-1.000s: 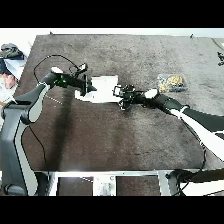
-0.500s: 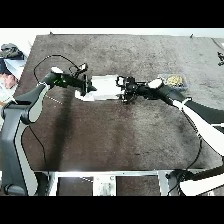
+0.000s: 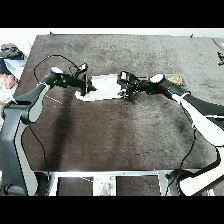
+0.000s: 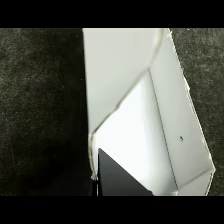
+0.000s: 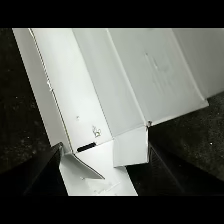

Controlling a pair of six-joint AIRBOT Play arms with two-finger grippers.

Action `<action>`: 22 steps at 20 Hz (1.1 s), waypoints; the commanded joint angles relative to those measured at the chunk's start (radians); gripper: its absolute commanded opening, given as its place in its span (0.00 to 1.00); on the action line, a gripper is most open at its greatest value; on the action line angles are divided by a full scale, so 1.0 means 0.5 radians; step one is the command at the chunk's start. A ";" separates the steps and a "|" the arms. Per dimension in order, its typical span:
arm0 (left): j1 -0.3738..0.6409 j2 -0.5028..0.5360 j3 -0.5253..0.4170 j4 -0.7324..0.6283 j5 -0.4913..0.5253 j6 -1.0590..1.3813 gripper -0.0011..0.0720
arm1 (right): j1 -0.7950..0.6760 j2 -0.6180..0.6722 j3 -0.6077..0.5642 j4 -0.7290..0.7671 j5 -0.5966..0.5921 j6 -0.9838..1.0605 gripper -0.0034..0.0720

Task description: Fold the box and place the chain.

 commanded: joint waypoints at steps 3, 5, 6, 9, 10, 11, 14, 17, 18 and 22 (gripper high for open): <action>0.002 -0.001 0.000 0.001 -0.001 0.001 0.03 | -0.038 -0.122 0.196 -0.028 0.198 0.017 0.83; 0.002 -0.001 0.000 0.001 -0.001 0.001 0.03 | -0.040 -0.151 0.262 -0.040 0.231 0.017 0.83; 0.002 -0.001 0.000 0.002 -0.001 0.001 0.03 | -0.043 -0.168 0.294 -0.048 0.259 0.017 0.83; 0.002 -0.001 0.000 0.001 -0.002 0.001 0.03 | -0.051 -0.254 0.416 -0.079 0.371 0.039 0.83; 0.002 -0.001 0.000 0.001 -0.002 0.001 0.03 | -0.052 -0.293 0.469 -0.113 0.439 0.073 0.83; 0.002 -0.001 0.000 0.001 -0.002 0.001 0.03 | -0.052 -0.334 0.524 -0.158 0.489 0.093 0.83; 0.002 -0.001 0.000 0.001 -0.002 0.001 0.03 | -0.059 -0.429 0.658 -0.199 0.632 0.158 0.83; 0.002 -0.001 0.000 0.001 -0.002 0.001 0.03 | -0.061 -0.524 0.802 -0.237 0.802 0.176 0.83; 0.002 -0.001 0.000 0.001 -0.002 0.001 0.03 | -0.061 -0.552 0.843 -0.250 0.833 0.210 0.83; 0.002 -0.001 0.000 0.001 -0.001 0.001 0.03 | -0.059 -0.602 0.912 -0.250 0.945 0.243 0.83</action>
